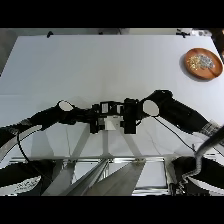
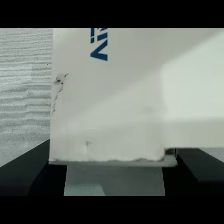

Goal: Fold the box and place the chain.

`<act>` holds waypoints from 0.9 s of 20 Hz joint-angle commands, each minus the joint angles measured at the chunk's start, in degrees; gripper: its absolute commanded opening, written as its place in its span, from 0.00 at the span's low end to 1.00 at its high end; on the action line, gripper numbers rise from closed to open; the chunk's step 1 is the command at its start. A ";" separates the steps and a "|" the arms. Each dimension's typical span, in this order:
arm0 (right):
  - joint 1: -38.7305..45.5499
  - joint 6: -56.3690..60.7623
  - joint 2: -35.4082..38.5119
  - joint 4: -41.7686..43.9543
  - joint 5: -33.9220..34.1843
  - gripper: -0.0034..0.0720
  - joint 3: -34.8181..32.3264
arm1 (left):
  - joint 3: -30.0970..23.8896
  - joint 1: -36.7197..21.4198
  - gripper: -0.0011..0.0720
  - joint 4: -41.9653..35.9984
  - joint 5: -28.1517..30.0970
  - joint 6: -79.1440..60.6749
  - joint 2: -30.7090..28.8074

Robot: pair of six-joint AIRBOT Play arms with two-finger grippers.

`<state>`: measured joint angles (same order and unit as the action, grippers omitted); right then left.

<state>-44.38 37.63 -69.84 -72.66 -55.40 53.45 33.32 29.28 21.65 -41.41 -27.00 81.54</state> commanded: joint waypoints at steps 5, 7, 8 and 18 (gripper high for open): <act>-1.31 -0.68 0.13 -0.63 4.81 0.50 -4.39 | 0.02 0.02 0.55 0.00 0.00 -0.02 -0.04; -1.31 -0.68 0.11 -0.61 6.58 0.50 -5.03 | 0.02 0.04 0.55 0.00 0.00 -0.02 -0.04; -1.31 -0.68 0.13 -0.63 7.56 0.50 -5.03 | 0.02 0.02 0.55 0.00 0.00 0.00 -0.04; -1.14 -0.66 1.57 -1.11 10.51 0.50 -5.01 | 0.02 0.02 0.55 0.00 0.00 0.00 -0.04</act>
